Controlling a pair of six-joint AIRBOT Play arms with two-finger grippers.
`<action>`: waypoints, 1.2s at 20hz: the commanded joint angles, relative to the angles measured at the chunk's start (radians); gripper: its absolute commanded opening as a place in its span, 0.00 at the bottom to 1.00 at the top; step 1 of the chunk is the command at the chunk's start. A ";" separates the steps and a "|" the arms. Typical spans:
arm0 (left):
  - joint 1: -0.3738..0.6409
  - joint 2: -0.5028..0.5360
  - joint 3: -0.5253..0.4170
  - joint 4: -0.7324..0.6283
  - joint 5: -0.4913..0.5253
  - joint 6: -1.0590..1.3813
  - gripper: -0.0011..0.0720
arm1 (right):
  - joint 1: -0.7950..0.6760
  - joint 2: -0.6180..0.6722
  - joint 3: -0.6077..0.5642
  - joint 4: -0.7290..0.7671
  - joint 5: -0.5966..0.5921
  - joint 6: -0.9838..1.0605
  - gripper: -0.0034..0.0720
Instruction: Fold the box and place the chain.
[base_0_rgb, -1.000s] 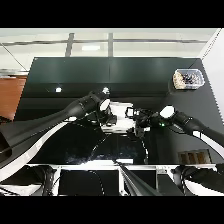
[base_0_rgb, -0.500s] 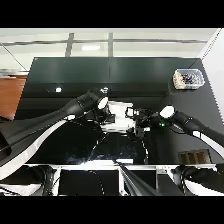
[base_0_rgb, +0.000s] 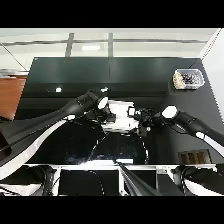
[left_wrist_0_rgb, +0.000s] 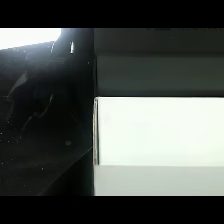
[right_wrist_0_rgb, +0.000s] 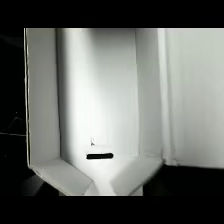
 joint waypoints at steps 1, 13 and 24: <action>0.001 0.000 0.001 -0.016 -0.001 0.000 0.05 | -0.008 0.060 0.001 -0.071 0.018 0.051 0.89; 0.002 0.000 0.001 -0.026 -0.001 0.000 0.05 | 0.019 0.037 0.001 0.151 0.014 0.052 0.14; 0.002 0.000 0.001 -0.026 0.000 0.000 0.05 | 0.019 0.016 -0.002 0.183 -0.015 0.137 0.40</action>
